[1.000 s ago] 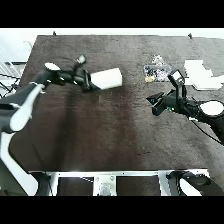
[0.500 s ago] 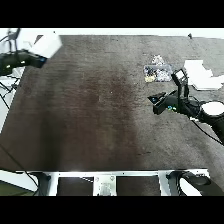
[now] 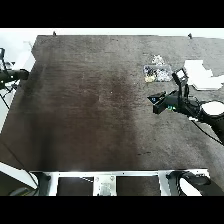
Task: Fold the box and place the chain.
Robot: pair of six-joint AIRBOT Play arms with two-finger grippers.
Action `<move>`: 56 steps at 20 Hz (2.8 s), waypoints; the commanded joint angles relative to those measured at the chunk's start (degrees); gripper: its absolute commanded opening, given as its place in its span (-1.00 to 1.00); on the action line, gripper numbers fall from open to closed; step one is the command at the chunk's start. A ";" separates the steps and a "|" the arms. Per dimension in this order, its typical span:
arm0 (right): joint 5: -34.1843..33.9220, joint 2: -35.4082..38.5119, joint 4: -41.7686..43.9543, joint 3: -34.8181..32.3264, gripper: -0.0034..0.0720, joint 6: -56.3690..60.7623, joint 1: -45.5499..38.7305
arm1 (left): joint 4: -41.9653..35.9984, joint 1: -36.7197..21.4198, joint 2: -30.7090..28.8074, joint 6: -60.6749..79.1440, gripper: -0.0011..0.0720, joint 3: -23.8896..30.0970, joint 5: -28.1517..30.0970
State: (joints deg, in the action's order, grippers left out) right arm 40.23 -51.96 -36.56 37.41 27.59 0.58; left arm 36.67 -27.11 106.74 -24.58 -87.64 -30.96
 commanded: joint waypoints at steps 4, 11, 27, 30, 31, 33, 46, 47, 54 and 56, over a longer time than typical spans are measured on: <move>0.00 -0.09 1.18 -0.02 -0.88 0.55 0.00 | 0.66 -0.68 4.39 -0.50 -0.92 0.04 4.98; 0.00 -0.09 1.68 -0.02 -0.88 0.55 0.00 | 0.28 -0.68 5.46 -0.44 0.31 -0.04 5.42; -0.44 0.00 3.02 0.00 -0.88 0.52 -0.02 | 2.45 -0.83 -14.47 -0.44 -0.92 -5.55 -12.57; -3.28 0.92 4.50 0.00 -0.89 1.05 0.00 | -8.44 -0.70 -22.88 3.23 -0.94 -3.13 -14.32; -5.46 1.86 5.14 0.00 -0.89 1.86 0.00 | -13.46 -0.20 -26.75 6.75 -0.94 0.28 -12.57; -10.91 4.79 5.07 0.00 -0.89 3.93 0.04 | -19.17 2.62 -34.73 13.55 -0.94 9.66 -5.46; -18.16 29.81 0.26 -13.70 -0.89 8.41 -2.69 | -45.77 18.84 -78.55 46.88 -0.93 69.85 7.56; -17.77 31.28 0.26 -16.52 -0.89 8.39 -3.65 | -45.77 18.84 -79.58 46.90 -0.93 71.73 7.58; -16.35 41.22 -0.61 -26.64 -0.89 8.41 -5.07 | -45.68 18.84 -80.30 44.11 -0.93 74.51 6.47; -16.81 43.98 -2.86 -27.65 -0.89 8.41 -5.07 | -45.68 18.84 -80.30 43.93 -0.92 74.62 6.36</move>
State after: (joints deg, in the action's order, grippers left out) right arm 23.64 -11.79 -37.54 12.10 35.86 -4.32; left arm -8.91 -8.32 26.76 19.92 -13.74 -24.43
